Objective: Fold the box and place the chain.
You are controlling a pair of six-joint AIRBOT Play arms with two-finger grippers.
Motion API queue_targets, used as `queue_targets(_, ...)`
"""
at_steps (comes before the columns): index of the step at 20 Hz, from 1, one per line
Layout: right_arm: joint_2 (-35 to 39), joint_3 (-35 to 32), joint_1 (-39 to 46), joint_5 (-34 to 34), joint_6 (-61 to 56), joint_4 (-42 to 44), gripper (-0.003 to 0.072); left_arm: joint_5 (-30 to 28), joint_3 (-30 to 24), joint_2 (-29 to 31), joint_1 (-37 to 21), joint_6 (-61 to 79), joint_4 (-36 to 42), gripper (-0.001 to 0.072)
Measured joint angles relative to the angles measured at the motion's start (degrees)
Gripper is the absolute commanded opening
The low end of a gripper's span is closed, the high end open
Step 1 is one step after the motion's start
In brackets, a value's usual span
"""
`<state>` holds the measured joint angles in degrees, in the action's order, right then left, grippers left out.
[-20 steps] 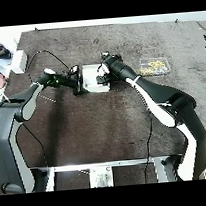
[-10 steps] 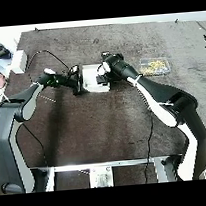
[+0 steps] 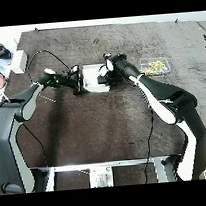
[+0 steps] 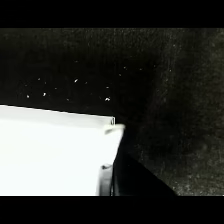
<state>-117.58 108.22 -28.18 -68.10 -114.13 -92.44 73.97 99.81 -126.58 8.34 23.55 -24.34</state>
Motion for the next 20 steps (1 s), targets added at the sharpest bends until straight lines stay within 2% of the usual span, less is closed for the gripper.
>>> queue_targets(2,-0.2,0.0,-0.6,0.1,0.0,-1.8,0.0012,0.0,0.0,0.0,0.0,0.1,0.0,0.0467)
queue_targets(4,-0.2,0.0,-1.0,0.2,0.2,-3.2,0.0163,0.0,0.0,0.0,0.0,0.5,-0.1,0.0466)
queue_targets(6,0.1,-0.1,-1.0,0.2,0.1,-4.0,0.0177,0.0,0.0,0.0,0.0,0.5,-0.1,0.0466)
queue_targets(7,0.3,-0.1,-1.2,0.2,0.0,-4.3,0.0253,0.0,0.0,0.0,0.0,0.5,-0.1,0.0466)
queue_targets(20,4.9,-0.1,-1.2,-0.1,1.7,-2.4,0.0252,0.0,0.0,0.0,0.0,0.5,-0.1,0.0466)
